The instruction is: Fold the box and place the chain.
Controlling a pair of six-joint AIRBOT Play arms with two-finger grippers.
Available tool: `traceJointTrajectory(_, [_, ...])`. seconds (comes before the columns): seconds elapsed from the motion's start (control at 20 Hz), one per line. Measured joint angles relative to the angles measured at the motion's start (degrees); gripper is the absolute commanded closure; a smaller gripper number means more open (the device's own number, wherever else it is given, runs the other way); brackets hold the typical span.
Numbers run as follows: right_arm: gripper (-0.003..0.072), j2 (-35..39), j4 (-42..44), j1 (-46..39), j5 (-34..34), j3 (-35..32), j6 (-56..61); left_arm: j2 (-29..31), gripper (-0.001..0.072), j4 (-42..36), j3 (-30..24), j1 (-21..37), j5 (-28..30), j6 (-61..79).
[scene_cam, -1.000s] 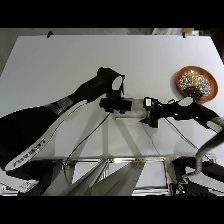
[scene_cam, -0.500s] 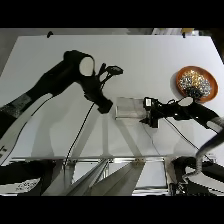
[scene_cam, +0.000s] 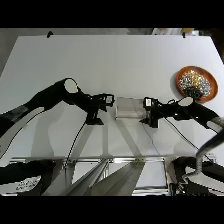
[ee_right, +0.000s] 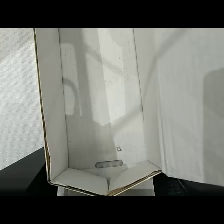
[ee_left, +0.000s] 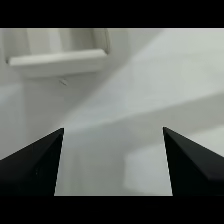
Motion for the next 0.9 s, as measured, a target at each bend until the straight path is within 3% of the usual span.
traceJointTrajectory(0.2, [0.0288,0.00,0.02,0.00,0.00,0.00,0.00,-4.22,0.0012,-8.44,-1.36,-0.50,6.64,8.96])
traceJointTrajectory(0.4, [0.0288,0.00,0.02,0.00,-0.02,0.00,0.00,-5.75,0.0011,-13.53,-1.53,-1.07,9.42,12.07])
traceJointTrajectory(0.9, [0.0288,0.00,0.02,0.00,-0.02,0.00,-0.07,-6.93,0.0010,-18.12,-1.53,-2.43,12.15,15.04])
